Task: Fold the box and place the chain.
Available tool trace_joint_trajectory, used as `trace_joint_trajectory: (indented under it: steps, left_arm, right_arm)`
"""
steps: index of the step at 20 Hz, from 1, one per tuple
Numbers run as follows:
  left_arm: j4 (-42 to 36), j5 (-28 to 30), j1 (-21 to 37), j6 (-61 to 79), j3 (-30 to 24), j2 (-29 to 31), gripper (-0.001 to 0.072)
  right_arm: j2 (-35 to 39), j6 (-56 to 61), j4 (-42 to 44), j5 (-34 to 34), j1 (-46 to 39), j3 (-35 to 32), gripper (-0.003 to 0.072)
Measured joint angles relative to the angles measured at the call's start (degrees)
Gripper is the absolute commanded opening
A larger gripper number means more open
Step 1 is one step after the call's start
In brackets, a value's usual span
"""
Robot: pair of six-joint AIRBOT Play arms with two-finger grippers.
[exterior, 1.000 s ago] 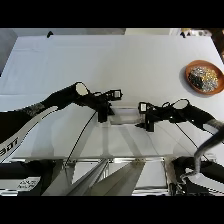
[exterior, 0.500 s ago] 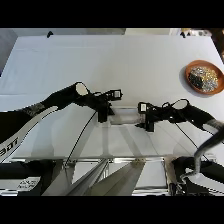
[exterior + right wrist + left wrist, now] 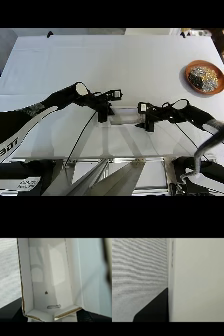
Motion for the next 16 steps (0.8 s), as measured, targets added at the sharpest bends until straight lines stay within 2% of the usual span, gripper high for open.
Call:
trace_joint_trajectory:
  steps: [5,6,8,9,11,16]
  left_arm:
    - [0.0,0.0,0.0,0.0,0.0,0.0,0.0013]
    - [0.0,0.0,0.0,0.0,0.0,0.0,0.0056]
    - [1.4,-0.7,0.1,0.0,-0.1,0.3,0.0268]
    - [1.0,-0.9,0.1,-0.1,0.0,0.9,0.0328]
    - [2.0,-2.7,0.3,-1.1,-0.1,2.1,0.0349]
    - [7.9,-7.8,1.1,-8.6,0.0,7.6,0.0348]
  right_arm:
    - [0.0,0.0,0.0,0.0,0.0,0.0,0.0378]
    - [0.0,0.0,0.0,0.0,0.0,0.0,0.0378]
    - [0.0,0.2,0.3,-0.6,0.0,0.0,0.0378]
    - [0.0,0.2,0.3,-0.6,0.0,0.0,0.0378]
    - [0.0,0.2,0.2,-0.5,0.0,0.0,0.0378]
    - [0.0,0.0,0.1,-0.3,0.0,0.0,0.0378]
